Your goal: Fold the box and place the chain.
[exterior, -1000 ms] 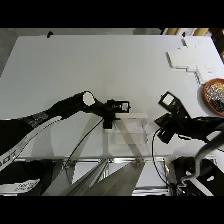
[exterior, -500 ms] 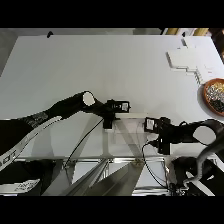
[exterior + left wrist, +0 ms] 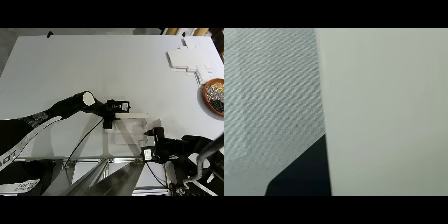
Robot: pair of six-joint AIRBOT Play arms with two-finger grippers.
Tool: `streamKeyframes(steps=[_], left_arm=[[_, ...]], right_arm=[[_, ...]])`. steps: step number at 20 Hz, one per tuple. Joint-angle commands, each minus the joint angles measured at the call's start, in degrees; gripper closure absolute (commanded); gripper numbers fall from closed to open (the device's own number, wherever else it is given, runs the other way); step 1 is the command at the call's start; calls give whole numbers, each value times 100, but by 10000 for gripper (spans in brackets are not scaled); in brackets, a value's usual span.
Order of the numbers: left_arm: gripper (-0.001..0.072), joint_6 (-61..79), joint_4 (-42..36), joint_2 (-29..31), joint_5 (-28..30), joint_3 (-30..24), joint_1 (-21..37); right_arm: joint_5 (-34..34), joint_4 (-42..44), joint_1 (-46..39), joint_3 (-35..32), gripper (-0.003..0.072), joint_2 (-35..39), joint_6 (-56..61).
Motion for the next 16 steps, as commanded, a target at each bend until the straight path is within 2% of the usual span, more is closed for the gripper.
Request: streamKeyframes(steps=[1, 3, 6, 8, 11, 14, 16], left_arm=[[698, 0, 0, -4, 2, -2, -4], [698, 0, 0, -4, 2, -2, -4], [698, 2, 0, -4, 2, -2, -4], [698, 0, 0, -4, 2, -2, -4], [698, 2, 0, -4, 2, -2, -4], [698, 0, 0, -4, 2, -2, -4], [698, 2, 0, -4, 2, -2, -4]], right_arm=[[-713, -127, 323, -385, 5, -118, -22], [-894, -136, 323, -391, 5, -428, -24], [-1530, -98, 321, -367, 6, -833, -24], [-1379, -57, 168, -201, 18, -848, -24], [-1091, -57, -496, 105, 36, -850, -212], [-885, 455, -1082, 299, 36, -852, -1185], [-828, 828, -1305, 350, 36, -852, -1386]])
